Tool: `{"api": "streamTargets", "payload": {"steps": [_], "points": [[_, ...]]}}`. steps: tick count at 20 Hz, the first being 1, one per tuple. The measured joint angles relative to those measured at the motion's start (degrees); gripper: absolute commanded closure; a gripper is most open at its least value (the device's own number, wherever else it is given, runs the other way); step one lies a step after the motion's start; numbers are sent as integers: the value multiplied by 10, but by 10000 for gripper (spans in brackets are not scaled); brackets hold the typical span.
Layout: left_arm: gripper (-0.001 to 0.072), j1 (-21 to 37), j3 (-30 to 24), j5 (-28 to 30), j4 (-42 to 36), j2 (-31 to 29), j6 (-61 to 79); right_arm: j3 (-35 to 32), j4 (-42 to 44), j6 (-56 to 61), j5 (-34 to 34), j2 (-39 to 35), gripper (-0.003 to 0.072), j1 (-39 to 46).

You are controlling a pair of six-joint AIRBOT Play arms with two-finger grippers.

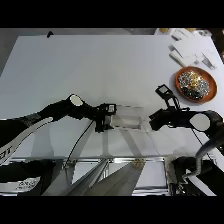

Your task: Fold the box and place the chain.

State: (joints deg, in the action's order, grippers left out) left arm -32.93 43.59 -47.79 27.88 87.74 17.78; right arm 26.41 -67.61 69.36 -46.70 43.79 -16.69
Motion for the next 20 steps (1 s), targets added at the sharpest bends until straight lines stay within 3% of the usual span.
{"api": "streamTargets", "payload": {"steps": [4,9,13,17,19,20], "points": [[559,0,0,0,0,0,0,0,-22,106,0,0,669,84],[559,0,0,0,0,0,0,0,3,147,-72,59,669,184],[559,0,0,0,0,0,0,0,75,137,-107,130,670,194],[559,0,0,0,0,0,0,0,118,130,-119,174,664,152],[559,0,0,0,0,0,0,0,137,129,-119,182,497,136],[559,0,0,0,0,0,0,0,149,127,-119,183,484,130]]}}
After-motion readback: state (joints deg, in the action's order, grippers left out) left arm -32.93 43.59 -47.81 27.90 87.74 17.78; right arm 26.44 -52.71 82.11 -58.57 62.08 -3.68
